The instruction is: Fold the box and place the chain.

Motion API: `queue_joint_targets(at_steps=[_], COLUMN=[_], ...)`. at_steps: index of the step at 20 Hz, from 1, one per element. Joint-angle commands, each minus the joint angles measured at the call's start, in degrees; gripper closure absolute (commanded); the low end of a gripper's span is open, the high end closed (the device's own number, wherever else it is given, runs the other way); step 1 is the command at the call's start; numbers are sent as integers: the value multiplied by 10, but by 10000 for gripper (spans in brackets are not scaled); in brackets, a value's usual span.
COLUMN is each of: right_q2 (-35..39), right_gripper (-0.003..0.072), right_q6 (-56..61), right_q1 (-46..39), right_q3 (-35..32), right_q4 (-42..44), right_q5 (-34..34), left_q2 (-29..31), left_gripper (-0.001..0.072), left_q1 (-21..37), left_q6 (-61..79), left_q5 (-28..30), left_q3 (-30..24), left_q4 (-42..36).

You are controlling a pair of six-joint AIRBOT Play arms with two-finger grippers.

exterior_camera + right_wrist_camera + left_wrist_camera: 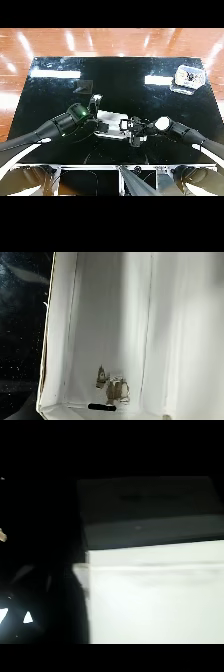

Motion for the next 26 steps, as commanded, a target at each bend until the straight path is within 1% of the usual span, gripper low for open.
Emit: queue_joint_targets(at_steps=[1, 3, 4, 10, 12, 16, 18, 20, 23, 26], right_q2=[0, 0, 0, 1, 16, 56, 69, 76, 84, 84], right_gripper=[142, 142, 142, 139, -15, -13, -12, -12, -11, -11], right_q6=[-1, 0, -1, 1, 3, 16, 16, 25, 38, 37], right_q1=[0, 0, 0, 0, 0, -2, -7, -25, -53, -58], right_q3=[0, 0, 0, 0, 0, 0, 0, 0, 0, 0], right_q4=[0, 0, 0, 0, 0, -19, -42, -59, -76, -72], right_q5=[0, 0, 0, 1, 1, 3, 5, 22, 60, 63], left_q2=[-5, -5, -5, -4, -1, 14, 14, 16, 25, 25], left_gripper=[543, 665, 689, 690, 690, 690, 690, 689, 689, 689], left_q1=[0, 0, 0, 0, 0, 1, 1, 1, 3, 17], left_q6=[0, 0, 0, -6, -23, -64, -96, -115, -134, -140], left_q5=[-14, -29, -33, -24, -10, 17, 53, 89, 92, 77], left_q3=[0, 0, 0, 1, 1, 1, -1, -1, -3, -11], left_q4=[2, 2, 1, -5, -5, 4, 28, 48, 55, 50])
